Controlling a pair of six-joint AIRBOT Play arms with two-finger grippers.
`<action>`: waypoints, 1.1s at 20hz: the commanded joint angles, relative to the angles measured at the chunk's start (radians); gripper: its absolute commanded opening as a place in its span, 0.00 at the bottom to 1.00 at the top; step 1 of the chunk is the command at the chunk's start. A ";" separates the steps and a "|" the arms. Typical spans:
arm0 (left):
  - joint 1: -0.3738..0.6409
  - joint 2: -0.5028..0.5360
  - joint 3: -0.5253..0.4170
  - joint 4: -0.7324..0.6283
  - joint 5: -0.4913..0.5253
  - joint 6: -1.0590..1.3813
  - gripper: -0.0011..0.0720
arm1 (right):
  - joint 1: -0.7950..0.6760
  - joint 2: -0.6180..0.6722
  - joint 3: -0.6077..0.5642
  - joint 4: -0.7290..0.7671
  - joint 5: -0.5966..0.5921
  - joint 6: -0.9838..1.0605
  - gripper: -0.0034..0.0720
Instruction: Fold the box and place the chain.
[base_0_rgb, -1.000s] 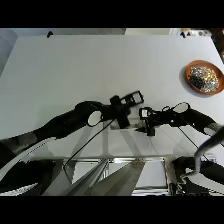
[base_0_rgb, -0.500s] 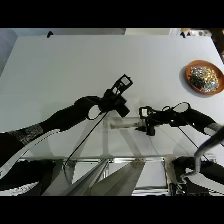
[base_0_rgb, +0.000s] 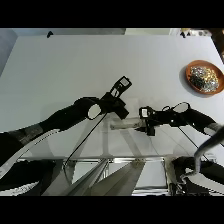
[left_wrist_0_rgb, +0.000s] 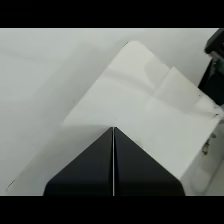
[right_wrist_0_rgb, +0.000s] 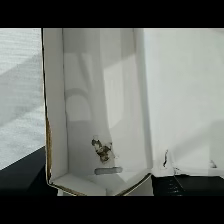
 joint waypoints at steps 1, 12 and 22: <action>0.002 0.100 0.000 0.019 -0.083 0.000 0.02 | 0.000 0.001 0.000 0.001 0.000 0.001 0.65; -0.045 0.314 0.000 0.179 -0.693 -0.422 0.02 | 0.000 0.001 0.000 0.001 0.000 0.001 0.65; -0.109 0.312 0.000 0.517 -0.685 -0.373 0.02 | 0.000 0.001 0.000 0.001 0.000 0.001 0.65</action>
